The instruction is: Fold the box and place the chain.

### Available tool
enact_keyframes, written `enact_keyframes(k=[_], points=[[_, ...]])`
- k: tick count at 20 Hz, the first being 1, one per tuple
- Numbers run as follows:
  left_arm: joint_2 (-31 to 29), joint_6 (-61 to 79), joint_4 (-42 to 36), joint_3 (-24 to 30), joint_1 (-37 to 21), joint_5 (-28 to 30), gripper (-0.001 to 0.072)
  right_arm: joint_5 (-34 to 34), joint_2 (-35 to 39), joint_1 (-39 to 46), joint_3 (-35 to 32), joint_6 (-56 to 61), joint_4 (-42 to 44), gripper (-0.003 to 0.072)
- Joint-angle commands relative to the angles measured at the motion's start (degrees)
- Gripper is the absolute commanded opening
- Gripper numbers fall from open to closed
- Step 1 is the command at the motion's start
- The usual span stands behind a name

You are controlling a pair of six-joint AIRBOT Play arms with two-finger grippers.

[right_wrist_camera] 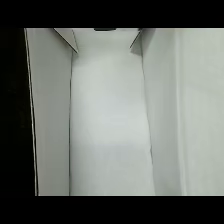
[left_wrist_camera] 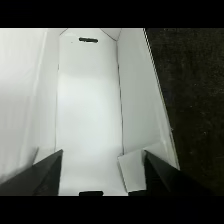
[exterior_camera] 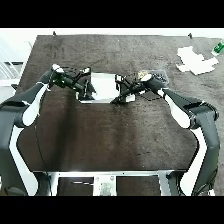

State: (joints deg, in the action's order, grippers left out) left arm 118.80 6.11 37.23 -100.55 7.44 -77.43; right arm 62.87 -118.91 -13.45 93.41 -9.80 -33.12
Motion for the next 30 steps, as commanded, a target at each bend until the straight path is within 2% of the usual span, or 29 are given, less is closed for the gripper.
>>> enact_keyframes(k=[1,2,3,4,5,8,9,10,14,15,19,21,23,26,28,30], points=[[-0.2,0.0,-0.2,-0.7,0.0,-0.1,0.0515,-0.2,0.0,0.0,0.0,0.2,0.1,0.0568],[-0.2,0.0,-0.2,-1.0,0.0,0.0,0.0514,-0.2,0.0,0.0,0.0,0.2,0.1,0.0568],[-0.2,0.0,-0.2,-1.0,0.0,0.1,0.0474,-0.2,0.0,0.0,0.0,0.2,0.1,0.0567],[-0.2,0.2,-0.1,-1.0,0.0,-0.1,0.0320,-0.2,0.0,0.0,0.0,0.2,0.1,0.0568],[-0.2,0.4,0.0,-1.0,-0.1,-0.1,0.0283,-0.2,0.0,0.0,0.0,0.2,0.1,0.0567],[-0.4,0.4,0.0,-1.0,-0.1,-0.3,0.0282,-0.2,0.0,0.0,0.0,0.2,0.1,0.0567],[-0.7,0.4,0.0,-1.0,-0.2,-0.8,0.0254,-0.2,0.0,0.0,0.0,0.2,0.1,0.0567],[-1.3,0.5,-0.1,-1.0,-0.5,-1.4,0.0134,-0.2,0.0,0.0,0.0,0.2,0.1,0.0568],[-5.6,0.3,-0.6,-1.2,-2.4,-5.9,0.0117,-0.2,0.0,0.0,0.0,0.2,0.1,0.0567],[-6.7,0.2,-0.4,-1.6,-3.0,-7.5,0.0047,-0.2,0.0,0.0,0.0,0.2,0.1,0.0568],[-11.3,-5.3,0.5,-1.7,-5.4,-11.5,0.0020,-0.2,0.0,0.0,0.0,0.2,0.1,0.0567],[-12.7,-12.4,0.4,-1.0,-7.2,-9.2,0.0017,-0.2,0.0,0.0,0.0,0.2,0.1,0.0568],[-14.8,-18.7,0.4,1.6,-8.8,-4.1,0.0016,-0.2,0.0,0.0,0.0,0.2,0.1,0.0567],[-19.8,-28.4,-0.1,10.0,-9.7,6.7,0.0015,-0.2,0.0,0.0,0.0,0.2,0.1,0.0567],[-22.1,-34.0,-1.2,16.0,-10.8,10.8,0.0016,-0.2,0.0,0.0,0.0,0.2,0.1,0.0568],[-23.0,-37.8,-5.2,21.2,-12.9,12.3,0.0016,-0.2,0.0,0.0,0.0,0.2,0.1,0.0567]])
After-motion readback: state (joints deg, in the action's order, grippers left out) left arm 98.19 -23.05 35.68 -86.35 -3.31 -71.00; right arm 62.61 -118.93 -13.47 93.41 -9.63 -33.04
